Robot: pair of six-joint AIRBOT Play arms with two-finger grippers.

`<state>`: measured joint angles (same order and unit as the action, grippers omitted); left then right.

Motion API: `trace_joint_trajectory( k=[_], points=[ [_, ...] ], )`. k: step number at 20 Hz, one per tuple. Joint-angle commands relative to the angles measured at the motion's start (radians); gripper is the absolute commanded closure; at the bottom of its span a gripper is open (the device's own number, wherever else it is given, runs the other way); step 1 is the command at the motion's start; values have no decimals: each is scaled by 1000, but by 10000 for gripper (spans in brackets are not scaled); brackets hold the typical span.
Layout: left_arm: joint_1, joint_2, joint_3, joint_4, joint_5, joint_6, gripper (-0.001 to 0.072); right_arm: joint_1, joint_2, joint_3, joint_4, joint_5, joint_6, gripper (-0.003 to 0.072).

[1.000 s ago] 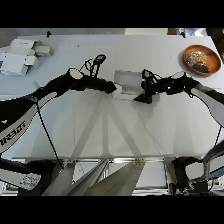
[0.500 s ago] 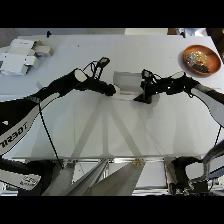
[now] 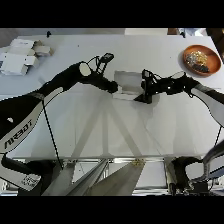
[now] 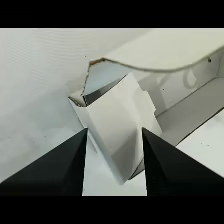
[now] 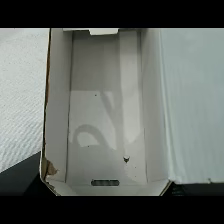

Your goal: Fold the box and place the chain.

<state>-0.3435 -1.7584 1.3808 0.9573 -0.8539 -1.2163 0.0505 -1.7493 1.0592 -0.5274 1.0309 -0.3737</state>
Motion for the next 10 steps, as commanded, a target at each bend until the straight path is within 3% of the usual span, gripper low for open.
trace_joint_trajectory(
  k=[1,6,10],
  points=[
    [-15,-34,48,46,-46,-119,316,0,0,0,1,1,0,151],
    [-64,-48,132,294,-86,-340,354,0,0,0,1,1,0,151],
    [-89,-81,177,295,-116,-435,376,0,0,0,1,1,0,151]
  ],
)
